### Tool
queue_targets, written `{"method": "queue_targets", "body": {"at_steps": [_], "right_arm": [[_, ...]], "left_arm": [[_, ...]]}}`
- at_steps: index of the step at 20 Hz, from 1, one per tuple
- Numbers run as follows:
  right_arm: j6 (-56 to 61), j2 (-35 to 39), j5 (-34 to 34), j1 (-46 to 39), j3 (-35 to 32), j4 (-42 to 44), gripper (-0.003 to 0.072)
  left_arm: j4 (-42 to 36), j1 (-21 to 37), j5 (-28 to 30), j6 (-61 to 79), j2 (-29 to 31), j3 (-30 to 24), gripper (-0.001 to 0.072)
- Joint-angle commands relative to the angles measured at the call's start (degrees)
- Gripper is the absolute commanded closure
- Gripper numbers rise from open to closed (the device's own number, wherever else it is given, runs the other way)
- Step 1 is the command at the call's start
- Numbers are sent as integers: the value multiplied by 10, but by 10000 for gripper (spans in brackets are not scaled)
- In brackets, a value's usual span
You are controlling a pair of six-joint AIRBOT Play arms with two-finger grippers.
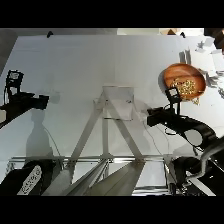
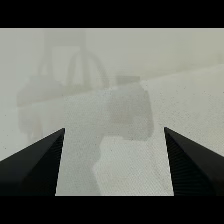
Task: Fold the box and place the chain.
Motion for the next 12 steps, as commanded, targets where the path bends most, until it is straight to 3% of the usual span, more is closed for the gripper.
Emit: {"method": "queue_targets", "body": {"at_steps": [1, 12], "right_arm": [[-2, -25, 9, 0, 1, -15, 680], [-2, -30, 7, 0, 1, -17, 676]], "left_arm": [[0, 0, 0, 0, 0, 0, 16], [-8, 0, 0, -7, 0, 0, 16]]}}
